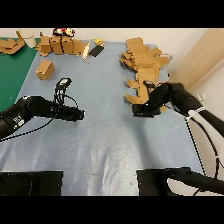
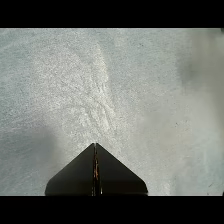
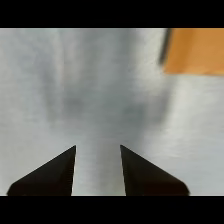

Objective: Fold the box.

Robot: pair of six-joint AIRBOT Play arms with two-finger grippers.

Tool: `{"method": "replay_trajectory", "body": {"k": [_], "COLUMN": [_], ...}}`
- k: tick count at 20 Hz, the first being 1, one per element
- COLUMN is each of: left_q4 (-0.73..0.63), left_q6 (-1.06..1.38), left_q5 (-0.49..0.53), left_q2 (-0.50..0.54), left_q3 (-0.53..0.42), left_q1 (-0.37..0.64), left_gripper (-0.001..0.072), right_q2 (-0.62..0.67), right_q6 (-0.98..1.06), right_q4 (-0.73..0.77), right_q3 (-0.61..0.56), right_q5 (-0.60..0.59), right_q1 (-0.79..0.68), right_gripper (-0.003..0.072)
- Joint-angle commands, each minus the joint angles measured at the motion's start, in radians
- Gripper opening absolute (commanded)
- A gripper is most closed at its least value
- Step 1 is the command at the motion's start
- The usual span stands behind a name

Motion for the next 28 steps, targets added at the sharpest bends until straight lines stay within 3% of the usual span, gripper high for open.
{"method": "replay_trajectory", "body": {"k": [1, 4, 5, 7, 10, 13, 18, 26, 28], "left_q4": [0.000, -0.003, -0.003, -0.003, -0.003, -0.003, -0.003, -0.003, -0.003], "left_q6": [0.000, 0.000, 0.000, 0.000, 0.000, 0.000, 0.000, 0.000, 0.000], "left_q5": [0.000, 0.031, 0.044, 0.082, 0.086, 0.085, 0.085, 0.087, 0.087], "left_q2": [0.001, 0.001, 0.001, 0.001, 0.001, 0.001, 0.001, 0.001, 0.001], "left_q3": [0.000, 0.001, 0.001, 0.001, 0.001, 0.001, 0.001, 0.001, 0.001], "left_q1": [0.000, -0.001, 0.000, 0.000, 0.000, -0.001, -0.001, 0.000, 0.000], "left_gripper": [0.0013, 0.0013, 0.0013, 0.0013, 0.0013, 0.0013, 0.0013, 0.0013, 0.0013], "right_q2": [-0.021, -0.087, -0.113, -0.178, -0.299, -0.403, -0.527, -0.569, -0.568], "right_q6": [-0.043, -0.141, -0.185, -0.269, -0.429, -0.565, -0.626, -0.644, -0.652], "right_q4": [-0.170, -0.174, -0.148, -0.017, 0.227, 0.315, 0.326, 0.328, 0.333], "right_q3": [0.095, 0.187, 0.219, 0.297, 0.415, 0.497, 0.565, 0.569, 0.569], "right_q5": [-0.042, -0.006, 0.034, 0.096, 0.092, 0.066, 0.066, -0.031, -0.072], "right_q1": [-0.180, -0.474, -0.556, -0.692, -0.797, -0.799, -0.769, -0.717, -0.697], "right_gripper": [0.0418, 0.0420, 0.0452, 0.0452, 0.0453, 0.0452, 0.0452, 0.0427, 0.0205]}}
